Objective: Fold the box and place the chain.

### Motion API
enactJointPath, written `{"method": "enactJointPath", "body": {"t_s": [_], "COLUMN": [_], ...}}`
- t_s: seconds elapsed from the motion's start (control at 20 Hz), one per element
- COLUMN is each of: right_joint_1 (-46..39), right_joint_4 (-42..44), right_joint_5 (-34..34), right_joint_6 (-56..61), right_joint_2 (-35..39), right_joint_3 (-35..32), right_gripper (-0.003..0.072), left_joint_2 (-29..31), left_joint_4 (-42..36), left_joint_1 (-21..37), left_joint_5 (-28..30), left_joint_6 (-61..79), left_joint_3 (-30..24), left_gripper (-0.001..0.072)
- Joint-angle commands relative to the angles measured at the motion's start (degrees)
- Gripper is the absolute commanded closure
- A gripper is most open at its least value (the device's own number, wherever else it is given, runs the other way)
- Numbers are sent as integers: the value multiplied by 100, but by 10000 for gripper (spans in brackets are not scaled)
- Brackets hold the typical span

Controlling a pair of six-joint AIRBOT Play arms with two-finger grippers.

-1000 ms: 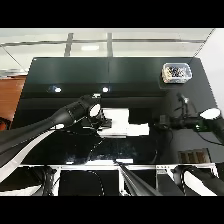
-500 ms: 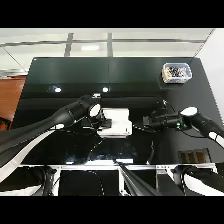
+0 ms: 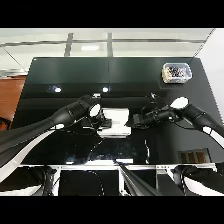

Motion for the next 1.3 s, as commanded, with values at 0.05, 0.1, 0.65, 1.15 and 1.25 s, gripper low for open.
{"method": "enactJointPath", "body": {"t_s": [0.05, 0.1, 0.65, 1.15, 1.25], "right_joint_1": [756, 874, 1244, 1491, 1567], "right_joint_4": [-1628, -1897, -2229, -2240, -2382], "right_joint_5": [-297, -306, -553, -737, -796], "right_joint_6": [1681, 2015, 3187, 3755, 3945], "right_joint_2": [-4, -4, -7, -315, -417], "right_joint_3": [496, 575, 835, 835, 837], "right_gripper": [224, 305, 337, 338, 338], "left_joint_2": [-2, -2, -2, -2, -2], "left_joint_4": [2, 0, 0, 0, 0], "left_joint_1": [0, 0, -2, -2, -2], "left_joint_5": [4, 4, 4, 2, 2], "left_joint_6": [0, 0, 0, 0, 0], "left_joint_3": [4, 4, 4, 4, 4], "left_gripper": [682, 683, 682, 683, 683]}}
